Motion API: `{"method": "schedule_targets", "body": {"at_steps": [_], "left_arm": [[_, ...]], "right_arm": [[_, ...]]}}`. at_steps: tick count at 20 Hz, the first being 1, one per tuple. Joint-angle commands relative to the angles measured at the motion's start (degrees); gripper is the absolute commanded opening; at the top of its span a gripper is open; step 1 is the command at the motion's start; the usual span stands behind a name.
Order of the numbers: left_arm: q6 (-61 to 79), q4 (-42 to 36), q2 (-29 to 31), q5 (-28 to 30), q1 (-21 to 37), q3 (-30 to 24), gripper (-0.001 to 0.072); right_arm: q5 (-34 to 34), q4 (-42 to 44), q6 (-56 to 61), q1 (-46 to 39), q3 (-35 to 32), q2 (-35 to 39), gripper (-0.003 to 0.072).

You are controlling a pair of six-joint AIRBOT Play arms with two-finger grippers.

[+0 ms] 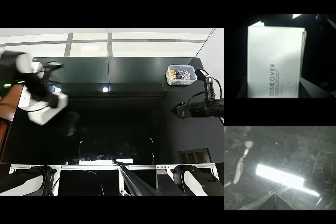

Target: Fold the box and place the chain.

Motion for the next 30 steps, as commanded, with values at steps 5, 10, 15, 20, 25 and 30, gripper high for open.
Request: {"method": "schedule_targets", "body": {"at_steps": [5, 10, 15, 20, 25, 30], "left_arm": [[3.02, -1.62, 11.69, 1.16, 32.85, -18.73, 0.0327], [16.46, -13.79, 12.87, 13.57, 43.65, -21.94, 0.0353], [21.09, -15.85, 11.58, 24.9, 43.87, -25.07, 0.0352], [23.8, -16.55, 8.74, 29.4, 43.76, -25.0, 0.0352], [23.85, -18.12, 5.55, 34.27, 43.74, -24.94, 0.0352], [23.82, -19.5, 5.55, 36.81, 42.12, -22.36, 0.0705]], "right_arm": [[-0.76, 0.02, 0.0, 0.0, -0.04, 0.04, 0.0024], [-2.14, 0.09, 0.07, 0.0, -0.04, 0.04, 0.0024], [-2.27, 0.22, 0.26, 0.0, -0.04, 0.04, 0.0025], [-3.19, 0.22, 0.24, 0.0, -0.04, 0.04, 0.0024], [-4.13, 0.22, 0.26, 0.0, -0.02, 0.04, 0.0024], [-4.17, 0.22, 0.26, 0.0, -0.04, 0.04, 0.0025]]}}
